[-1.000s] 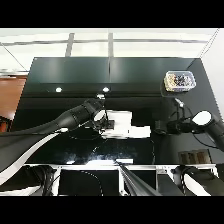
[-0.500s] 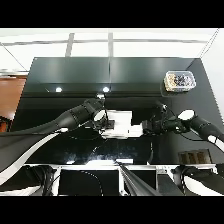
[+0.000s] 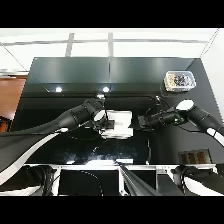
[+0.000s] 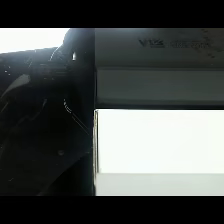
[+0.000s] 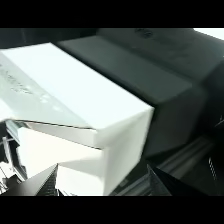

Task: Fold the box and place the chain.

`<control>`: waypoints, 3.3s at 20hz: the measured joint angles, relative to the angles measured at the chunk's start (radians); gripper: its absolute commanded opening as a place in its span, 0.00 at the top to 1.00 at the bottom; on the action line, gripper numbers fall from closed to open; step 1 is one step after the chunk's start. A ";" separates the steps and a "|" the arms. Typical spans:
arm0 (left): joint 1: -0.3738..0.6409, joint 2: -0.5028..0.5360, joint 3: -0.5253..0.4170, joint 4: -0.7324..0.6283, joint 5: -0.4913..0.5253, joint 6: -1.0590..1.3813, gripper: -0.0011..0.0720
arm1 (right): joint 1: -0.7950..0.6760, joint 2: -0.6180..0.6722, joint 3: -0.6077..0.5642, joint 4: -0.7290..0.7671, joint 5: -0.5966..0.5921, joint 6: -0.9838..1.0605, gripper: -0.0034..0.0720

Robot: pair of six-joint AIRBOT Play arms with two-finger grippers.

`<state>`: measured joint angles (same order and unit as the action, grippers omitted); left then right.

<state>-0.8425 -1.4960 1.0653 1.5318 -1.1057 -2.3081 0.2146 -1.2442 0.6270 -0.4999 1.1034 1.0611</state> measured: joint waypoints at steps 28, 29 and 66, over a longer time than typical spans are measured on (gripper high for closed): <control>0.000 0.000 0.000 0.000 0.002 0.000 0.94 | 0.541 -0.154 0.344 -0.915 -0.066 1.126 0.54; 0.000 0.000 0.000 0.000 0.003 0.000 0.94 | 0.545 -0.166 0.351 -0.922 -0.056 1.145 0.54; 0.001 0.000 0.000 0.000 0.018 -0.001 0.94 | 0.435 0.224 0.361 -1.270 0.114 1.111 0.49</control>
<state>-0.8417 -1.4960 1.0653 1.5318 -1.0882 -2.3089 0.6491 -1.0203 0.9882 -1.7695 1.2175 2.1723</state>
